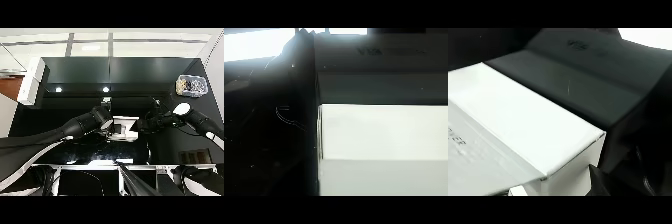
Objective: Fold the box and place the chain.
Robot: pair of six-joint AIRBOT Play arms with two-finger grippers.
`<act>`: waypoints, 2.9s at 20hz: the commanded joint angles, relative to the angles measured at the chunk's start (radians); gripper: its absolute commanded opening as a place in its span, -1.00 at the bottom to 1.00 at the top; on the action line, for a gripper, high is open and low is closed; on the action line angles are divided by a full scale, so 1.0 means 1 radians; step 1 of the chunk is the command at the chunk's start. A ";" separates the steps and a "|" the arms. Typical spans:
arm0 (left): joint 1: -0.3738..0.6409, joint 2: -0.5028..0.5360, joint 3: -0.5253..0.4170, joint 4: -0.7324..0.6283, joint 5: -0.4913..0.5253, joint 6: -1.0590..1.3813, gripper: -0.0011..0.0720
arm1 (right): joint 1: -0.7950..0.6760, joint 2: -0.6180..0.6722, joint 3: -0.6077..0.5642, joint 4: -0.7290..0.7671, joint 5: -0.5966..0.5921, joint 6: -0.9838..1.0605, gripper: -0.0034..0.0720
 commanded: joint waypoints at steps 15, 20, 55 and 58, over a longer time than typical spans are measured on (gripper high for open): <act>-0.001 0.000 0.001 0.000 0.000 0.001 -0.88 | 0.415 0.000 0.191 -0.684 -0.033 0.728 0.04; 0.000 0.000 0.001 0.001 -0.024 0.002 -0.88 | 0.438 -0.001 0.191 -0.768 -0.017 0.903 -0.26; -0.001 0.000 0.001 0.000 -0.017 -0.001 -0.88 | 0.464 -0.110 0.230 -0.729 0.023 0.967 -0.44; -0.001 0.000 0.001 0.000 -0.017 -0.001 -0.88 | 0.464 -0.110 0.230 -0.730 0.023 0.967 -0.73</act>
